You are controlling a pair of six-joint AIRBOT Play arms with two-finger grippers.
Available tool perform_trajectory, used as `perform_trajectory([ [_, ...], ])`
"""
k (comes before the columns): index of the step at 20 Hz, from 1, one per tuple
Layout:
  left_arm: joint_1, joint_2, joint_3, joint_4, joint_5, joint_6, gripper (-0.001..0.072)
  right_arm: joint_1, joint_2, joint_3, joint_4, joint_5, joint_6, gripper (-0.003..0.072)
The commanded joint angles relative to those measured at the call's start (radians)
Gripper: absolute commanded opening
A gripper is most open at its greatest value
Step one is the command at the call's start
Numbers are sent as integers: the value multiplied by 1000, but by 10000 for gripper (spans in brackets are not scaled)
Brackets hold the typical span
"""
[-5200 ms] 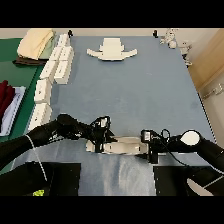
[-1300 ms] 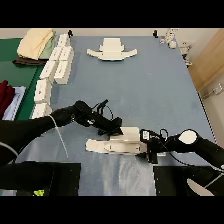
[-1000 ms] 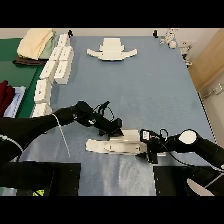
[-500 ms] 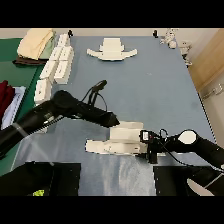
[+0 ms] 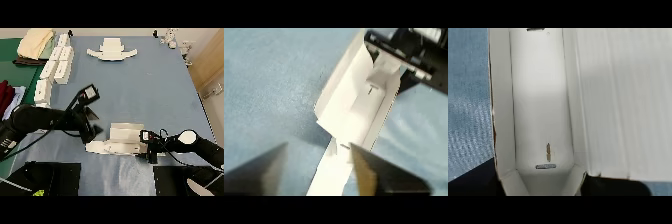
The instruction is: Fold the box.
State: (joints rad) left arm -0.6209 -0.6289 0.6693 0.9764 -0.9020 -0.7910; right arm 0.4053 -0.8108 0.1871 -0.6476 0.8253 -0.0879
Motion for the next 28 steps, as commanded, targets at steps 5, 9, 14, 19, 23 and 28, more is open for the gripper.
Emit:
perform_trajectory([
  [5, 39, -45, -216, -159, 39, 637, 687, 0, 1, 1, 0, 0, 0, 571],
  [9, 36, -131, -297, -223, 58, 731, 685, 0, 1, 1, 0, 0, 0, 570],
  [14, -17, -205, -304, -338, 128, 803, 685, 0, 1, 1, 0, 0, 0, 570],
  [19, -40, -256, -303, -380, 173, 840, 449, 0, 1, 1, 0, 0, 0, 571],
  [23, -40, -291, -303, -436, 224, 914, 223, 0, 1, 1, 0, 0, 0, 570],
  [28, -70, -320, -301, -546, 264, 980, 116, 0, 1, 1, 0, 0, 0, 570],
])
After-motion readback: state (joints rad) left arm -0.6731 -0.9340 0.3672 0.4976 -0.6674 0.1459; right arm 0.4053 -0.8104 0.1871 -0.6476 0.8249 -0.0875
